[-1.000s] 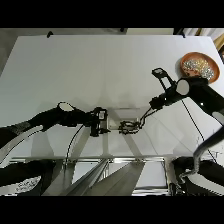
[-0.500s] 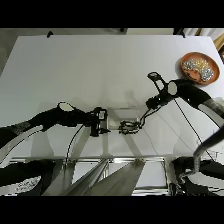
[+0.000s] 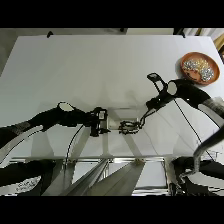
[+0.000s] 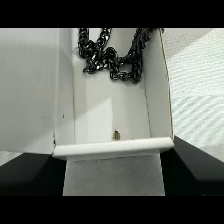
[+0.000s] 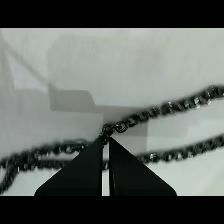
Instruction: Fold the box and place the chain.
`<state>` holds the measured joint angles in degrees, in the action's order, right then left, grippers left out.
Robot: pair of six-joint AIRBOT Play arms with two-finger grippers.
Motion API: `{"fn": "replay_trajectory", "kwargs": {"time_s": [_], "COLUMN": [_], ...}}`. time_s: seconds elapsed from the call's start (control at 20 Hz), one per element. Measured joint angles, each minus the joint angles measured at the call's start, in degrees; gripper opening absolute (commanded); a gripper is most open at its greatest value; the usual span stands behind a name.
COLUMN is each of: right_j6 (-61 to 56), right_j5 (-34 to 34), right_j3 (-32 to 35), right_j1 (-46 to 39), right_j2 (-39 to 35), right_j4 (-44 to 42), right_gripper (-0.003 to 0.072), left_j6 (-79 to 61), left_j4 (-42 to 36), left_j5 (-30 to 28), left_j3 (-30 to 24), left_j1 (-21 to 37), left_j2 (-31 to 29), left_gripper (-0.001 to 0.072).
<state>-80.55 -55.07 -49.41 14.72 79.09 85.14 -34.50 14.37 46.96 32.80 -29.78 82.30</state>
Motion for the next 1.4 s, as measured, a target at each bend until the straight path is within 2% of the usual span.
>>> {"fn": "replay_trajectory", "kwargs": {"time_s": [0.2, 0.45, 0.5, 0.55, 0.6, 0.8, 1.05, 1.4], "right_j6": [0.63, 4.42, 4.70, 4.70, 4.61, 3.54, 1.60, 0.39], "right_j5": [-1.22, -4.20, -4.68, -5.29, -5.68, -6.25, -4.48, -1.07], "right_j3": [-0.09, -0.09, -0.09, -0.09, -0.09, -0.09, -0.09, -0.09], "right_j1": [0.00, 0.00, 0.00, 0.00, 0.00, 0.00, 0.00, 0.00], "right_j2": [-6.14, -18.58, -20.13, -21.16, -21.38, -16.00, -5.90, -1.07], "right_j4": [-0.26, -5.27, -5.88, -6.08, -6.16, -6.03, -3.87, -2.34], "right_gripper": [0.0015, 0.0017, 0.0052, 0.0131, 0.0143, 0.0210, 0.0209, 0.0208], "left_j6": [0.02, 0.00, 0.02, 0.02, 0.00, 0.02, 0.00, 0.02], "left_j4": [0.00, 0.00, -0.02, -0.02, -0.02, 0.00, 0.00, 0.00], "left_j5": [0.02, 0.02, 0.02, 0.02, 0.00, 0.00, 0.00, 0.00], "left_j3": [0.00, 0.00, 0.00, 0.00, 0.00, 0.00, 0.00, 0.00], "left_j1": [0.00, 0.00, 0.02, 0.00, 0.00, 0.00, 0.00, 0.00], "left_j2": [0.00, 0.00, 0.00, 0.00, 0.00, 0.00, 0.00, 0.00], "left_gripper": [0.0212, 0.0212, 0.0212, 0.0212, 0.0212, 0.0212, 0.0212, 0.0212]}}
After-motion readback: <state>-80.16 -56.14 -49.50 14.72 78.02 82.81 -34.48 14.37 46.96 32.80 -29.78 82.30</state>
